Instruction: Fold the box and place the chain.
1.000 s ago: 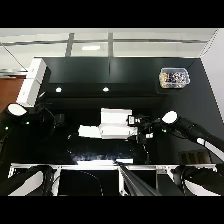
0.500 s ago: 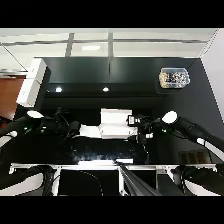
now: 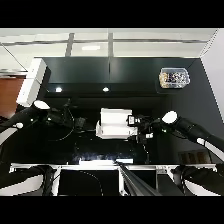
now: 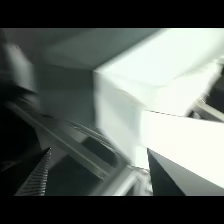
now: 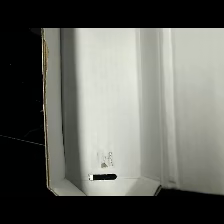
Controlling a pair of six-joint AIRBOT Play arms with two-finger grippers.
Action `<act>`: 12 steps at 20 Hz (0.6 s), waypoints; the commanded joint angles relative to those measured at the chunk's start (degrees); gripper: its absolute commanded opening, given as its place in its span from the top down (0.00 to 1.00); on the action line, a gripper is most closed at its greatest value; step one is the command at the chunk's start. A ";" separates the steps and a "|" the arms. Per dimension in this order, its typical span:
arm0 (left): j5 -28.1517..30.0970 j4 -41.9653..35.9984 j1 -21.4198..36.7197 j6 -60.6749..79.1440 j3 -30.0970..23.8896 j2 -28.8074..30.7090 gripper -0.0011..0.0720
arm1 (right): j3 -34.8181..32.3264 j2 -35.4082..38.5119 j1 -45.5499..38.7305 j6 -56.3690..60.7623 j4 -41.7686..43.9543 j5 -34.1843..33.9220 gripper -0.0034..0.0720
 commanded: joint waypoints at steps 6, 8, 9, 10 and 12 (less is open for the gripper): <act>6.86 1.44 -10.43 -8.22 6.51 3.34 0.01 | -0.02 -0.02 0.02 0.02 0.02 -0.04 0.32; 14.88 5.07 -16.13 -15.10 6.51 3.32 0.02 | -0.02 -0.02 0.02 0.11 0.02 -0.15 0.32; 17.64 6.95 -18.34 -18.43 6.51 3.32 0.02 | -0.02 -0.02 0.02 0.26 0.04 -0.31 0.32; 19.37 8.61 -20.22 -21.05 6.60 3.32 0.02 | -0.02 -0.02 0.02 0.39 0.04 -0.42 0.32; 20.85 12.44 -22.88 -25.77 6.97 3.32 0.02 | -0.02 -0.02 0.02 0.42 0.07 -0.46 0.32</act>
